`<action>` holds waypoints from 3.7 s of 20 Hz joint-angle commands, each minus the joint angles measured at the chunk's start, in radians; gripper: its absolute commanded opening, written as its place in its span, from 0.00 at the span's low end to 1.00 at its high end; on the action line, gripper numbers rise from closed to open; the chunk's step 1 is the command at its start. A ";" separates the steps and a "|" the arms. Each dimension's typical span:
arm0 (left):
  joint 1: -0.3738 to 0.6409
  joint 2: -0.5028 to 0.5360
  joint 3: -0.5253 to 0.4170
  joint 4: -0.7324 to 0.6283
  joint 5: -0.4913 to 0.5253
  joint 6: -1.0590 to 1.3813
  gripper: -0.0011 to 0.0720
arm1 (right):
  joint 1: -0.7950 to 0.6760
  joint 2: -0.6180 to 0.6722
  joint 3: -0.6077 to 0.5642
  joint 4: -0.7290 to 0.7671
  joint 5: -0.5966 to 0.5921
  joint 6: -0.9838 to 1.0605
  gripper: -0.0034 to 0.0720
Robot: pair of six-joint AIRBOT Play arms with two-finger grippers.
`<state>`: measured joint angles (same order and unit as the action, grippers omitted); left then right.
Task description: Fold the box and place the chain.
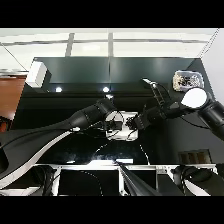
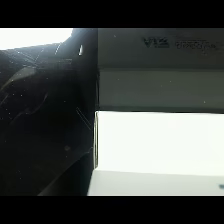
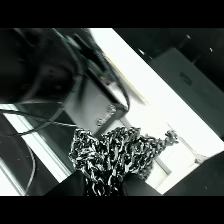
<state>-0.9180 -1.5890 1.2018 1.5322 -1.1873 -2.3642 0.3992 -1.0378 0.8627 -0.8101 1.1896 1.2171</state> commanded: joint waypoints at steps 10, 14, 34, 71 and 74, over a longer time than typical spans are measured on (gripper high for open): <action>0.000 0.000 0.000 0.000 0.000 0.000 0.04 | -0.037 -0.017 -0.050 -0.044 -0.006 0.025 0.43; 0.000 0.000 0.000 0.000 0.005 0.000 0.04 | -0.209 0.068 0.003 -0.115 0.115 0.025 0.42; 0.005 0.202 0.054 0.148 -0.164 0.242 0.78 | -0.399 0.197 -0.007 -0.152 0.128 0.037 0.42; 0.576 0.146 -0.452 -0.916 0.102 2.665 1.00 | -0.399 0.197 -0.007 -0.151 0.119 0.090 0.42; 0.557 0.146 -0.449 -0.961 0.143 2.663 0.99 | -0.399 0.197 -0.007 -0.151 0.103 0.090 0.42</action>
<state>-0.3408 -1.4273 0.7410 0.6060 -1.0950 0.2932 -0.0002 -0.8413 0.8555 -0.9619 1.3067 1.3064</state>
